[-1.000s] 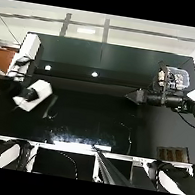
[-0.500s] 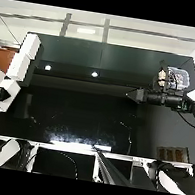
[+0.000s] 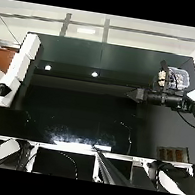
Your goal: Fold the box and place the chain.
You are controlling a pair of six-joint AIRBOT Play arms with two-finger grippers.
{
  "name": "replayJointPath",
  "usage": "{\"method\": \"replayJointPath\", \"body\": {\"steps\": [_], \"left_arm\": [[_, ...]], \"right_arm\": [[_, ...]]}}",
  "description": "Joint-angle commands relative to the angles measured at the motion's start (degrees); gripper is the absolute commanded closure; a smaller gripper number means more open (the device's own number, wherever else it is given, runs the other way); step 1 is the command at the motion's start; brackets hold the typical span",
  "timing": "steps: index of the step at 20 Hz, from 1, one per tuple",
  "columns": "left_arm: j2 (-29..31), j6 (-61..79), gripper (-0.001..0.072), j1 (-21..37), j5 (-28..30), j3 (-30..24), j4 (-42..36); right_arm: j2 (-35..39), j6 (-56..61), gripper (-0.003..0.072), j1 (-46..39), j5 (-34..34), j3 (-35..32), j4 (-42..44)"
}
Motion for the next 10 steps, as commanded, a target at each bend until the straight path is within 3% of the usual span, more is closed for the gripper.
{"method": "replayJointPath", "body": {"steps": [1,5,8,9,10], "left_arm": [[-1.9,1.4,0.0002,-1.7,2.7,0.0,-1.2],[4.3,-4.4,0.0002,-3.8,2.2,4.7,-1.2],[11.0,-11.3,0.0004,-7.8,2.1,10.8,-2.5],[12.7,-13.6,0.0022,-10.1,1.7,12.6,-2.6],[14.1,-17.0,0.0155,-13.1,0.8,14.4,-2.6]], "right_arm": [[0.0,1.2,0.0643,0.0,0.0,0.1,0.1],[0.1,1.2,0.0643,-0.1,0.8,0.4,0.0],[0.1,1.2,0.0643,-1.1,3.7,4.4,-3.2],[0.1,1.2,0.0643,-2.2,5.8,7.1,-4.6],[0.2,1.6,0.0643,-3.6,8.5,10.3,-6.2]]}}
